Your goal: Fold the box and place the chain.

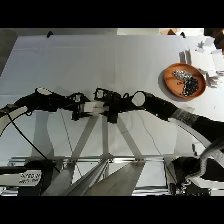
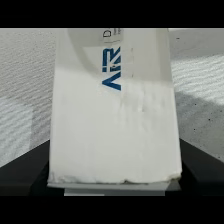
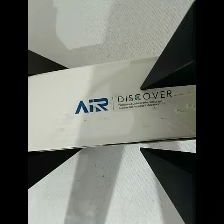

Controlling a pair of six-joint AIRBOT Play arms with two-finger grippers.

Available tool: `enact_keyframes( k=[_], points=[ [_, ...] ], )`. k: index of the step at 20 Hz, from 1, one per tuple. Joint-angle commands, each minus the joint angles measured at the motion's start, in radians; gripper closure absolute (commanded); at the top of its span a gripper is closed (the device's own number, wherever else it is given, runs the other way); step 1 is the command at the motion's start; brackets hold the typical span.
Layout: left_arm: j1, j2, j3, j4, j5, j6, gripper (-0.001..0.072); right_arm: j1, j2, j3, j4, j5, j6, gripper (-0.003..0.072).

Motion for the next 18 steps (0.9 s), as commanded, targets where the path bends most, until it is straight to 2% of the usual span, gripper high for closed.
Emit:
enact_keyframes(
  k=[1, 3, 4, 5, 6, 8, 11, 15, 18],
  points=[
    [0.000, 0.001, 0.000, 0.000, 0.000, 0.000, 0.0369, 0.002, 0.027, -0.004, -0.002, -0.018, 0.002, 0.0256],
    [0.000, 0.001, 0.000, 0.000, -0.001, 0.000, 0.0369, -0.003, 0.073, -0.004, 0.018, -0.014, 0.002, 0.0272],
    [0.000, 0.001, 0.000, 0.000, -0.001, 0.000, 0.0369, -0.018, 0.091, -0.004, 0.101, -0.001, 0.002, 0.0363],
    [0.000, 0.001, 0.000, 0.000, -0.001, 0.000, 0.0369, -0.040, 0.100, -0.004, 0.218, 0.025, 0.002, 0.0547],
    [0.000, 0.001, 0.000, 0.000, -0.001, 0.000, 0.0369, -0.067, 0.100, -0.004, 0.352, 0.060, 0.002, 0.0672],
    [0.000, 0.001, 0.000, 0.000, 0.000, 0.000, 0.0369, -0.109, 0.086, -0.004, 0.548, 0.094, 0.002, 0.0675],
    [0.000, 0.001, 0.000, 0.000, -0.001, 0.000, 0.0369, -0.123, 0.023, -0.004, 0.678, 0.093, 0.031, 0.0678],
    [0.000, 0.001, 0.000, 0.000, -0.001, 0.000, 0.0369, -0.120, -0.116, -0.004, 0.650, 0.138, 0.183, 0.0677],
    [0.000, 0.001, 0.000, 0.000, -0.001, 0.000, 0.0369, -0.120, -0.138, -0.004, 0.523, 0.139, 0.265, 0.0677]
  ],
)
